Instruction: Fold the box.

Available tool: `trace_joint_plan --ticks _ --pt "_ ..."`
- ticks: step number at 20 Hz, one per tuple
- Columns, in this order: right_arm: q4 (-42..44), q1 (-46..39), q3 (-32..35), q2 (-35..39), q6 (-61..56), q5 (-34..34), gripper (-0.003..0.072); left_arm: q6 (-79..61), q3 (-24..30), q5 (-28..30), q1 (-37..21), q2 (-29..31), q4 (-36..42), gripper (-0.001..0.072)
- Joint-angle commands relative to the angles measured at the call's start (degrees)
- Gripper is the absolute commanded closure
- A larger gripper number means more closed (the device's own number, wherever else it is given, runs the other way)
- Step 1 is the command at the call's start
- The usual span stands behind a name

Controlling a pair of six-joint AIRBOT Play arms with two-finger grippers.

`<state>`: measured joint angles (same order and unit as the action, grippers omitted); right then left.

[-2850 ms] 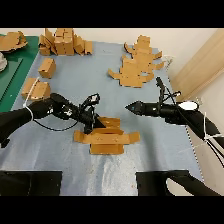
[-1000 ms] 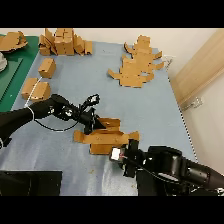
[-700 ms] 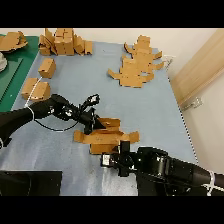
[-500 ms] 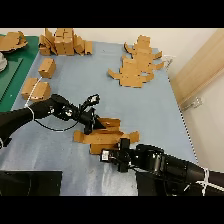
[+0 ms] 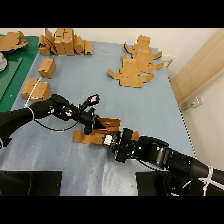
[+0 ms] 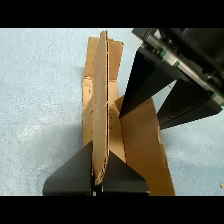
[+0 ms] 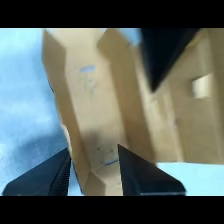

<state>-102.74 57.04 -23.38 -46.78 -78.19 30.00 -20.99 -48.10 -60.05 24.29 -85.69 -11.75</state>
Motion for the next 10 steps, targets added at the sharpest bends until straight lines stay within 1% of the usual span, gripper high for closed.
trace_joint_plan --ticks 1,3,4,5,6,10 --pt "0.2 -0.3 -1.3 1.5 -0.5 3.7 0.0245 0.0 0.0 0.0 0.0 0.0 0.0 0.0697" --pt "0.7 -0.3 -1.2 0.7 -0.4 5.6 0.0245 0.0 0.0 0.0 0.0 0.0 0.0 0.0697" --pt "0.7 -0.3 -1.2 0.2 -0.4 5.6 0.0209 0.0 0.0 0.0 0.0 0.0 0.0 0.0697" --pt "0.6 -0.3 -1.2 -0.3 -0.4 5.6 0.0071 0.0 0.0 0.0 0.0 0.0 0.0 0.0697" --pt "0.6 -0.3 -1.2 -0.9 -0.4 5.5 -0.0027 0.0 0.0 0.0 0.0 0.0 0.0 0.0697" --pt "1.2 -0.3 -1.3 -2.2 -0.3 5.1 -0.0030 0.0 0.0 0.0 0.0 0.0 0.0 0.0697"
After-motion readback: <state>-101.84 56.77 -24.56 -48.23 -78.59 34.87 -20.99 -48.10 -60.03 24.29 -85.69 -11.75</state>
